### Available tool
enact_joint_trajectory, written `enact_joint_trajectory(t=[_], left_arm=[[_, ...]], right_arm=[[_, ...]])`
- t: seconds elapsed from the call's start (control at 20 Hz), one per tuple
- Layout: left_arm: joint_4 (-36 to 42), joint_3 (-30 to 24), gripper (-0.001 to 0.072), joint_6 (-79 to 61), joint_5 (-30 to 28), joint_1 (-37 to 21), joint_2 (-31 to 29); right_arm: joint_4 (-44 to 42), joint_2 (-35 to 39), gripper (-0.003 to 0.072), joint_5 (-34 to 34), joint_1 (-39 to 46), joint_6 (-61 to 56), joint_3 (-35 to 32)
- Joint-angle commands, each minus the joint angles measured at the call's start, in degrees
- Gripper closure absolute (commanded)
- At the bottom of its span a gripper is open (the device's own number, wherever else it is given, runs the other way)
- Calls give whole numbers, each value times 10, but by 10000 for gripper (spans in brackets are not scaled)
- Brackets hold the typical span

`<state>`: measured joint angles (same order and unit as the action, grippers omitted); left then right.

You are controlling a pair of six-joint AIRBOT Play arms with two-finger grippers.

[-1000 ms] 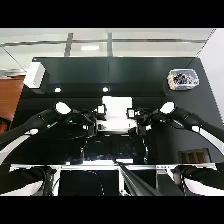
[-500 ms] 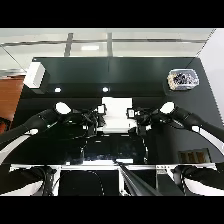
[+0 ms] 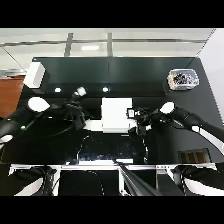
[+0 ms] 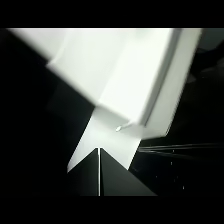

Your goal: Fold the box and place the chain.

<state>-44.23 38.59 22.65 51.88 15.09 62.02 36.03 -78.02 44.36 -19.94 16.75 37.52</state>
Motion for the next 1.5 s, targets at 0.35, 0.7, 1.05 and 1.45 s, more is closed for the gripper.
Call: enact_joint_trajectory(t=[0.35,0.7,1.05,1.45], left_arm=[[-1,-3,681,423,252,-311,12],[47,-13,683,405,216,-258,161],[47,-9,683,423,92,-127,193],[58,19,682,420,108,-75,222]], right_arm=[[0,0,383,0,0,0,0],[0,0,382,0,0,0,0],[0,0,383,0,0,0,0],[0,0,382,0,0,0,0]])
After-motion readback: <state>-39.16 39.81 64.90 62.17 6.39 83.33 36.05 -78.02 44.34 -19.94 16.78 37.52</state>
